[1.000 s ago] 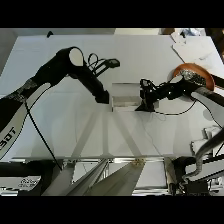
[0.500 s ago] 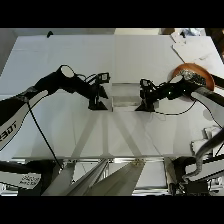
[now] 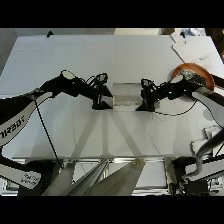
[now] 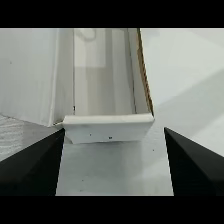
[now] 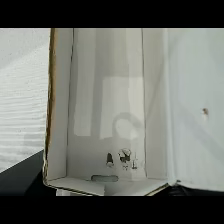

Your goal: Fold the box and place the chain.

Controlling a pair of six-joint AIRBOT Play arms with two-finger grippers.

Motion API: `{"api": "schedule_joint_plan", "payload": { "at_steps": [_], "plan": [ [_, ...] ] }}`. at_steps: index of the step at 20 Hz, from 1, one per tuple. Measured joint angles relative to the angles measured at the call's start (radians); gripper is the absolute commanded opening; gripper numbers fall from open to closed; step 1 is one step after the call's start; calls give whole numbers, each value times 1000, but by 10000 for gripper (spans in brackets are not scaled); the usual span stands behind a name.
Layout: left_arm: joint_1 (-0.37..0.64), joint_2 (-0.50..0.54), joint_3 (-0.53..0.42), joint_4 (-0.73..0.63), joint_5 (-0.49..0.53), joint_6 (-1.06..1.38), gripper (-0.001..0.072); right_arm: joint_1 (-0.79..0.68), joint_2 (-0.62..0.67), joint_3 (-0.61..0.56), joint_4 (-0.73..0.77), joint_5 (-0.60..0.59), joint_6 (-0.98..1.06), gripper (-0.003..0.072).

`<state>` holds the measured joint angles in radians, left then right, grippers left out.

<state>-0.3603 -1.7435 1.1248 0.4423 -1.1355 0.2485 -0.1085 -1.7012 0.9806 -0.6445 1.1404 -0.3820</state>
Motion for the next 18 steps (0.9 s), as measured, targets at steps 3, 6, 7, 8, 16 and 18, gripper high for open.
{"api": "schedule_joint_plan", "payload": {
  "at_steps": [3,6,7,8,16,18],
  "plan": [
    [6,-4,0,-9,0,8,697,0,0,0,0,0,0,528],
    [16,-1,0,-8,0,10,695,1,0,0,3,-2,3,528],
    [19,3,0,-8,0,10,695,1,0,0,3,-2,1,528],
    [23,7,0,-5,0,7,695,1,0,0,2,-2,0,528],
    [33,24,0,38,12,-12,699,2,0,0,2,-2,-1,528],
    [32,24,0,39,27,-12,699,2,0,0,1,-2,-1,528]
  ]
}}
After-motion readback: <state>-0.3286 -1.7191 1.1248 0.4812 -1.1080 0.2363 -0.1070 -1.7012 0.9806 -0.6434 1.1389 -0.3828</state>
